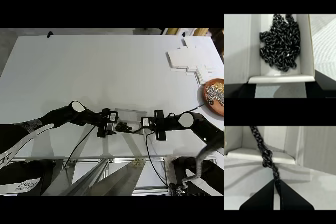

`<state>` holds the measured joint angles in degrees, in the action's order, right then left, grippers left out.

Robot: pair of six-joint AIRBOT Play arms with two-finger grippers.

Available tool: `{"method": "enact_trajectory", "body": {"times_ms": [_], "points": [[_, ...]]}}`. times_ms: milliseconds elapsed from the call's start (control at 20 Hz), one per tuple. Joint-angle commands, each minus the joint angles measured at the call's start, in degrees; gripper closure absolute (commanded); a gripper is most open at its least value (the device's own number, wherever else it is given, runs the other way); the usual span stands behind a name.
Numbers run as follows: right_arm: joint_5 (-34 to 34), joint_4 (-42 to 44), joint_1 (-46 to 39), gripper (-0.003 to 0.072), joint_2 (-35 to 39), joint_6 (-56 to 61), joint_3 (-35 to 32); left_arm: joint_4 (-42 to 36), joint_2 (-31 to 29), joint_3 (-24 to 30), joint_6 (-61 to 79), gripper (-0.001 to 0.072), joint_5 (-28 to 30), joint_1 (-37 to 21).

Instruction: Fold the box and place the chain.

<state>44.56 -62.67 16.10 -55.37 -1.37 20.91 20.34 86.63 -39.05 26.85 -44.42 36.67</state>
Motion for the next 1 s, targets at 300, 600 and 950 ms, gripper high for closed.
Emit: {"method": "enact_trajectory", "body": {"times_ms": [300,600,950], "points": [[12.3,5.0,0.0,0.0670,22.5,19.3,0.0,0.0,0.0,-0.1,0.0,0.0308,0.0,0.0],[12.6,35.5,0.9,0.0669,26.4,17.7,0.0,0.0,0.0,-0.1,0.0,0.0308,0.0,0.0],[-4.4,37.0,13.0,0.0669,17.9,15.9,0.0,0.0,0.0,-0.1,0.0,0.0308,0.0,0.0]]}}
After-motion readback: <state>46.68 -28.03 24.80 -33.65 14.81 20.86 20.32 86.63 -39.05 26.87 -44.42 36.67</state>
